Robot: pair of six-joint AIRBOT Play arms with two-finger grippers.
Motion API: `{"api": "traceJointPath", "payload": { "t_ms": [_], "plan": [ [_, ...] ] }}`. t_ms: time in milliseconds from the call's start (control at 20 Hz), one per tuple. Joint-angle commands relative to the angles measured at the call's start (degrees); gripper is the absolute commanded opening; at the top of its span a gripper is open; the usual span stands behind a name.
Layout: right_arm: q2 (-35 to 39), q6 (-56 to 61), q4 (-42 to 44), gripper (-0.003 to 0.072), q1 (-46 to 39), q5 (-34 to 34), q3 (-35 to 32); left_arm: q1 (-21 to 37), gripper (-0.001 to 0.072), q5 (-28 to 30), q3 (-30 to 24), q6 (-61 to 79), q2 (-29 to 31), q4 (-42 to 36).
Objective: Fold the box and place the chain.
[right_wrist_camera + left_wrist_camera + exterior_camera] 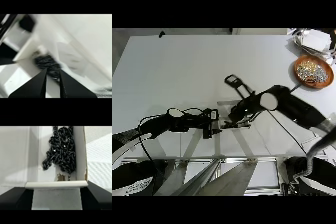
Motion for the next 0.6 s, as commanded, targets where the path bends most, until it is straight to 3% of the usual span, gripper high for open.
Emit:
{"api": "traceJointPath", "payload": {
  "t_ms": [0, 150, 200, 300, 450, 550],
  "plan": [
    [6.69, 2.01, -3.98, 0.0182, -10.91, 4.92, 0.28, 0.00, 0.0138, 0.00, 0.00, 0.00, 0.02, 0.00],
    [8.02, 3.80, -12.24, 0.0191, -21.86, 8.09, 0.28, 0.00, 0.0138, 0.00, 0.00, 0.00, 0.02, 0.00],
    [7.30, 4.35, -14.88, 0.0260, -25.42, 7.82, 0.28, 0.00, 0.0138, -0.02, 0.00, 0.00, 0.02, 0.00],
    [4.90, 4.31, -17.94, 0.0329, -31.80, 5.99, 0.28, 0.00, 0.0138, 0.00, 0.00, 0.00, 0.02, 0.00],
    [-1.09, 4.09, -18.69, 0.0359, -39.41, 2.08, 0.83, 0.00, 0.0138, 0.00, 0.00, 0.00, 0.02, 0.00],
    [-6.38, 4.09, -18.93, 0.0512, -42.34, 2.45, 3.13, 0.00, 0.0138, 0.00, 0.00, 0.00, 0.02, 0.00]
  ]
}}
